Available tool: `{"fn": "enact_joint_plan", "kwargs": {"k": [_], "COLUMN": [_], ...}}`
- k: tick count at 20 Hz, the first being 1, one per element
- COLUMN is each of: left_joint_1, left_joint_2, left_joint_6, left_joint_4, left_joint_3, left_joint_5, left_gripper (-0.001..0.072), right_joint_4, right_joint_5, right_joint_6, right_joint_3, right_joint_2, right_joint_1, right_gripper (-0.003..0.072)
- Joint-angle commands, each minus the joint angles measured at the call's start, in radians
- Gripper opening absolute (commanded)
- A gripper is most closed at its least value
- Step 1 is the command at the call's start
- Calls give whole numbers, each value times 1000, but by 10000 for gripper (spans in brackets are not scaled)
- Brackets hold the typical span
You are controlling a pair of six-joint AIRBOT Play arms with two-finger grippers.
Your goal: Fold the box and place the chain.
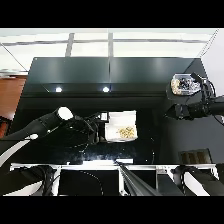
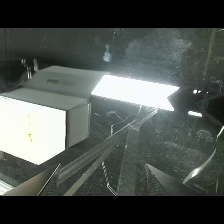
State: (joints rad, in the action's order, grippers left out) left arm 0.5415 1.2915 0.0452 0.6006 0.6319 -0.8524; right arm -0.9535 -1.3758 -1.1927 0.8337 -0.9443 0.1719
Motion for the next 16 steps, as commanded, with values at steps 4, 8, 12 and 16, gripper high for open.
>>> {"fn": "enact_joint_plan", "kwargs": {"k": [4,8,12,16], "left_joint_1": [8,-3,-8,-8], "left_joint_2": [6,6,0,0], "left_joint_6": [-2,-16,-15,-15], "left_joint_4": [-37,-9,79,79], "left_joint_3": [-1,1,2,2], "left_joint_5": [23,55,55,56], "left_gripper": [708,511,363,363], "right_joint_4": [0,0,27,67], "right_joint_5": [9,46,128,449], "right_joint_6": [0,0,0,-19], "right_joint_3": [0,0,0,2], "right_joint_2": [1,1,-8,-91], "right_joint_1": [0,0,-79,-314], "right_gripper": [593,594,708,705]}}
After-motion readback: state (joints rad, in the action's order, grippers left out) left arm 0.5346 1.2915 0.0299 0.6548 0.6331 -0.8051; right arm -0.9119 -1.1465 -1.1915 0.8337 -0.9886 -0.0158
